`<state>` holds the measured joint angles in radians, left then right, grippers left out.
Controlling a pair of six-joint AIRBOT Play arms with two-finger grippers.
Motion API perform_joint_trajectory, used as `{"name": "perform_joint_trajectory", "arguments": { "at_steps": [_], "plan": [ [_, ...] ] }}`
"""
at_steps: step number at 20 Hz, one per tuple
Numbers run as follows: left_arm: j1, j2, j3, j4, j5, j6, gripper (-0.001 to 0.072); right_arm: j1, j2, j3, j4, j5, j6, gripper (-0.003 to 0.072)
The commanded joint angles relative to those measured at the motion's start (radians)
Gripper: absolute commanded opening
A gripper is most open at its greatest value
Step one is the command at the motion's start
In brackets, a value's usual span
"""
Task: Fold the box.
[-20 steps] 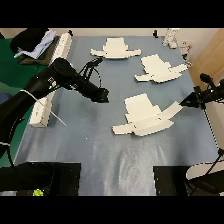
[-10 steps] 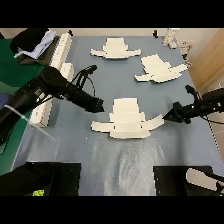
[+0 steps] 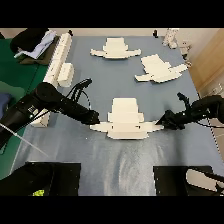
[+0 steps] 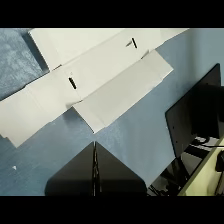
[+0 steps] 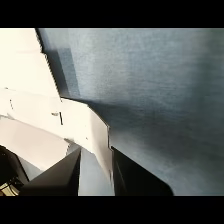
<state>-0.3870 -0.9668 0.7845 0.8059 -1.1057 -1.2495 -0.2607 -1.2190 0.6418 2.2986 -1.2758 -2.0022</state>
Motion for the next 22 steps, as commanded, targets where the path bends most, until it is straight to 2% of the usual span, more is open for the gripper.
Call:
{"name": "perform_joint_trajectory", "arguments": {
  "at_steps": [1, 4, 5, 6, 8, 9, 12, 17, 18, 19, 20, 22],
  "plan": [
    [0.000, 0.005, -0.008, -0.003, -0.002, -0.001, 0.0014, 0.027, -0.048, -0.003, 0.033, -0.008, -0.076, 0.0289],
    [0.000, 0.005, -0.008, -0.002, -0.002, -0.001, 0.0014, 0.048, -0.083, 0.022, 0.032, -0.008, -0.101, 0.0289],
    [0.000, 0.005, -0.008, -0.002, -0.005, 0.000, 0.0014, 0.049, -0.088, 0.032, 0.032, -0.010, -0.101, 0.0263],
    [0.000, 0.005, -0.008, -0.003, -0.004, -0.001, 0.0014, 0.049, -0.091, 0.043, 0.031, -0.023, -0.101, 0.0176],
    [0.000, 0.005, -0.008, -0.003, -0.003, 0.000, 0.0014, 0.049, -0.091, 0.052, 0.032, -0.056, -0.101, 0.0129],
    [0.000, 0.005, -0.008, -0.003, -0.003, 0.000, 0.0014, 0.051, -0.089, 0.051, 0.035, -0.063, -0.100, 0.0001],
    [0.002, 0.005, -0.008, 0.000, 0.027, 0.009, 0.0014, 0.118, -0.040, 0.018, 0.059, -0.039, -0.101, -0.0001],
    [0.104, 0.005, -0.008, 0.002, 0.074, 0.008, 0.0018, 0.311, 0.210, -0.168, 0.064, 0.200, -0.054, 0.0000],
    [0.128, 0.005, -0.008, 0.002, 0.074, 0.008, 0.0211, 0.346, 0.258, -0.200, 0.063, 0.232, -0.039, 0.0000],
    [0.145, 0.002, -0.008, 0.002, 0.073, 0.006, 0.0489, 0.381, 0.300, -0.224, 0.064, 0.260, -0.032, 0.0000],
    [0.160, -0.005, -0.008, 0.002, 0.065, 0.008, 0.0543, 0.412, 0.332, -0.240, 0.063, 0.285, -0.019, 0.0000],
    [0.179, -0.038, -0.009, 0.003, 0.057, 0.010, 0.0543, 0.463, 0.381, -0.256, 0.061, 0.323, 0.005, 0.0000]
  ]
}}
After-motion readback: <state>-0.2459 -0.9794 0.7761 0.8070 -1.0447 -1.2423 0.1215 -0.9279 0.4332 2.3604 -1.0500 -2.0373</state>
